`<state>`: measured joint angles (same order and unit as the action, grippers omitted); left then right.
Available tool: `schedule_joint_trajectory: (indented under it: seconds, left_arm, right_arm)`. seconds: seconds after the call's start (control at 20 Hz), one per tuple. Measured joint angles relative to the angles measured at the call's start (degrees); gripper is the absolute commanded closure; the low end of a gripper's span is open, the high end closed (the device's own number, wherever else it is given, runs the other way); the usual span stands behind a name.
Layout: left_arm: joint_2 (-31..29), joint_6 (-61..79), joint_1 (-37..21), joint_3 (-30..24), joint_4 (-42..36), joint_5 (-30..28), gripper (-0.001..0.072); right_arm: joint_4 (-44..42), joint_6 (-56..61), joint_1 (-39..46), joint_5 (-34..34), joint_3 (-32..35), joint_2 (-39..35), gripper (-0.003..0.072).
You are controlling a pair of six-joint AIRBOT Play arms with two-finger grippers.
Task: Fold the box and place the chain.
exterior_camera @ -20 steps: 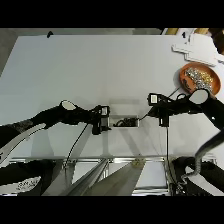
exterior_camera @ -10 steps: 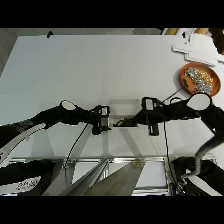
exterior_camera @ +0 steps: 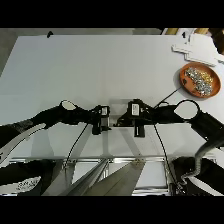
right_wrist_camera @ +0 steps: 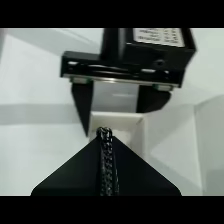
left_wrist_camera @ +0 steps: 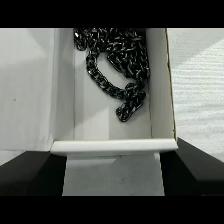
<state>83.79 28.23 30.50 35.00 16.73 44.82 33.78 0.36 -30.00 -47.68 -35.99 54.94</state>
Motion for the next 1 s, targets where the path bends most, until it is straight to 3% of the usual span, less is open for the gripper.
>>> schedule_joint_trajectory:
  seconds: [0.05, 0.1, 0.5, 1.0]
  left_arm:
    - [0.0, 0.0, 0.0, 0.0, 0.0, 0.0, 0.0662]
    - [0.0, 0.0, 0.0, 0.0, 0.0, 0.0, 0.0662]
    - [0.0, 0.0, 0.0, 0.0, 0.0, 0.0, 0.0662]
    - [0.0, 0.0, 0.0, 0.0, 0.0, 0.0, 0.0662]
  right_arm:
    - [0.5, 1.0, -0.2, 1.3, 0.0, 0.3, 0.0457]
    - [1.1, 1.6, -0.3, 2.2, 0.0, 0.7, 0.0449]
    - [7.5, 3.9, 1.6, 4.7, 0.0, -0.2, 0.0465]
    - [24.0, 4.1, 18.3, -1.7, -0.1, -2.3, 0.0467]
